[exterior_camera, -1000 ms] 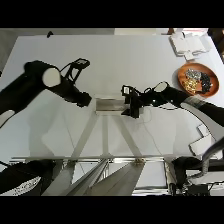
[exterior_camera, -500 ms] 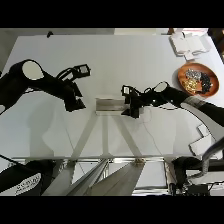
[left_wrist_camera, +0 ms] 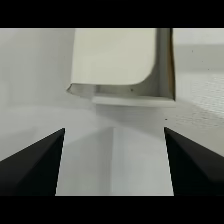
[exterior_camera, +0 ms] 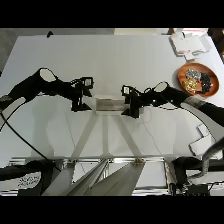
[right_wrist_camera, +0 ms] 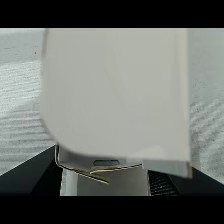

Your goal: Fold the box and place the chain.

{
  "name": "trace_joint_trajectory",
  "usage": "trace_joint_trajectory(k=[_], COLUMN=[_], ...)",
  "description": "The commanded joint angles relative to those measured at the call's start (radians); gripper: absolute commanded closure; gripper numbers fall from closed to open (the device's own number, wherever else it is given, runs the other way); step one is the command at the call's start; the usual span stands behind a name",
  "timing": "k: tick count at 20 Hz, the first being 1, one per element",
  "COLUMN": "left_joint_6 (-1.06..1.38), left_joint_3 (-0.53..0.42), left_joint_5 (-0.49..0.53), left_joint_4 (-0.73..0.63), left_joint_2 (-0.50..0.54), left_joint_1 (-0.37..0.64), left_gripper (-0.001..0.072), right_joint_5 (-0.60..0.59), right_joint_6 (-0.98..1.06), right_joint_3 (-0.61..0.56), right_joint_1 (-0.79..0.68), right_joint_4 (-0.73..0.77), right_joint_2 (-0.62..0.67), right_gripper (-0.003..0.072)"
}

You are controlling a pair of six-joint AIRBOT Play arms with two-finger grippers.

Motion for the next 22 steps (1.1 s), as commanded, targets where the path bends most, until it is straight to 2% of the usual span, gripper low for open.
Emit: trace_joint_trajectory(k=[1,5,12,18,22], left_joint_6=[0.192,0.350,0.370,0.361,0.317], left_joint_3=[-0.002,-0.002,-0.002,-0.005,-0.045], left_joint_5=[0.004,-0.080,-0.129,-0.135,-0.122], left_joint_4=[-0.145,-0.217,-0.216,-0.217,-0.226], left_joint_2=[-0.058,-0.098,-0.115,-0.115,-0.115], left_joint_1=[0.048,0.071,0.069,0.056,0.055], left_gripper=[0.0001,0.0002,0.0002,0.0003,0.0002], right_joint_5=[0.000,0.000,0.000,0.000,0.000], right_joint_6=[0.000,0.000,0.000,0.000,0.000], right_joint_3=[0.000,0.000,0.000,0.000,0.000], right_joint_1=[0.000,0.000,0.000,0.000,0.000], right_joint_4=[0.000,0.000,0.000,0.000,0.000], right_joint_2=[0.000,0.000,0.000,0.000,0.000], right_gripper=[0.0282,0.0282,0.0282,0.0282,0.0282])
